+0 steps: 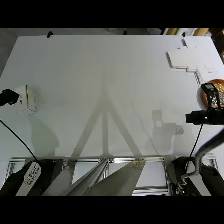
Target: Fold the box and place the chain.
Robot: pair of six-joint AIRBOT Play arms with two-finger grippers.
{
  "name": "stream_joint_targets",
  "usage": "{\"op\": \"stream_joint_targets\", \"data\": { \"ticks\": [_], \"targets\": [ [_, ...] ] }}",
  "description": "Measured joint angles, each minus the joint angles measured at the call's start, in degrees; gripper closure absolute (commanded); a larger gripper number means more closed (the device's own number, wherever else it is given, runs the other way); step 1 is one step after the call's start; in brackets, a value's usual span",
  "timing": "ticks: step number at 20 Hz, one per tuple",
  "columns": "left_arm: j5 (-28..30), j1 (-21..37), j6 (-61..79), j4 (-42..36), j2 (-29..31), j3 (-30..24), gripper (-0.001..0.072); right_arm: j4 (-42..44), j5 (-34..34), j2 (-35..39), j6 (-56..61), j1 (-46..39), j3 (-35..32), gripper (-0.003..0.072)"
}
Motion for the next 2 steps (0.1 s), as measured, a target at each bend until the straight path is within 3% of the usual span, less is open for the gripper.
{"op": "stream_joint_targets", "data": {
  "ticks": [2],
  "targets": [
    [-0.04, -0.55, -0.87, 0.31, 0.85, 0.0, 0.0021, -0.02, -0.02, 0.0, -0.02, 0.0, 0.0, 0.067]
  ]
}}
